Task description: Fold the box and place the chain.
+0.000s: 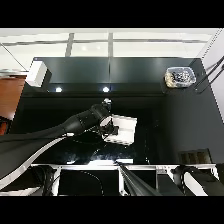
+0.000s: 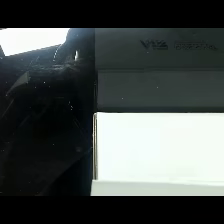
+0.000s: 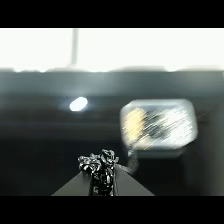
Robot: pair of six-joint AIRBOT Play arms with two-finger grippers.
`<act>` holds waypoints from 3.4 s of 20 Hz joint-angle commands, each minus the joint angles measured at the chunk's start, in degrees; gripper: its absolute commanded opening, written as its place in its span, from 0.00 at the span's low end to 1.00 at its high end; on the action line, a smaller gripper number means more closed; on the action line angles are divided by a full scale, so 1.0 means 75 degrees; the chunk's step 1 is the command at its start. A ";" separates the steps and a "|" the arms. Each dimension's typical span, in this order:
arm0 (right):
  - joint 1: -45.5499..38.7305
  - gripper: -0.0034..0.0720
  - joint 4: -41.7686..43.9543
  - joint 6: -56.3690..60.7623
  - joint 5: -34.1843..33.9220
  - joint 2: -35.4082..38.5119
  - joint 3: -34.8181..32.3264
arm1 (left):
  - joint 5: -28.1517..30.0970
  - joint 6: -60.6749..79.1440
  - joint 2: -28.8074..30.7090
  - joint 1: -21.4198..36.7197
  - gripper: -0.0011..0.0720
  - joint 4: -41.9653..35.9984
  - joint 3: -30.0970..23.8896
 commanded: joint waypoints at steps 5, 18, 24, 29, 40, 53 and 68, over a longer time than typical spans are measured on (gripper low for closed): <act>0.1008 0.11 0.2838 -0.0227 0.1413 0.1177 -0.2180 | -0.0006 0.0003 0.0000 0.0006 0.06 0.0000 0.0003; 0.4106 0.11 0.3480 0.0058 -0.0965 0.1003 -0.4118 | -0.0003 0.0003 0.0000 0.0006 0.06 0.0003 0.0003; 0.4380 0.11 0.3448 0.0058 -0.1457 0.0472 -0.4348 | -0.0006 0.0003 0.0000 0.0006 0.06 0.0000 0.0003; 0.4500 0.11 0.2538 0.0813 -0.1588 0.0382 -0.5380 | 0.0000 0.0003 0.0000 0.0006 0.06 0.0003 0.0003; 0.4937 0.11 0.2337 0.1320 -0.1288 0.0382 -0.5721 | 0.0000 0.0003 0.0000 0.0006 0.06 0.0003 0.0003; 0.4083 0.53 0.0717 0.2069 -0.2177 0.0329 -0.6344 | -0.0006 0.0003 0.0000 0.0006 0.06 0.0003 0.0003; 0.0915 0.99 -0.1037 0.4164 -0.5563 -0.4867 -0.3908 | -0.0006 0.0003 0.0000 0.0006 0.06 0.0003 0.0003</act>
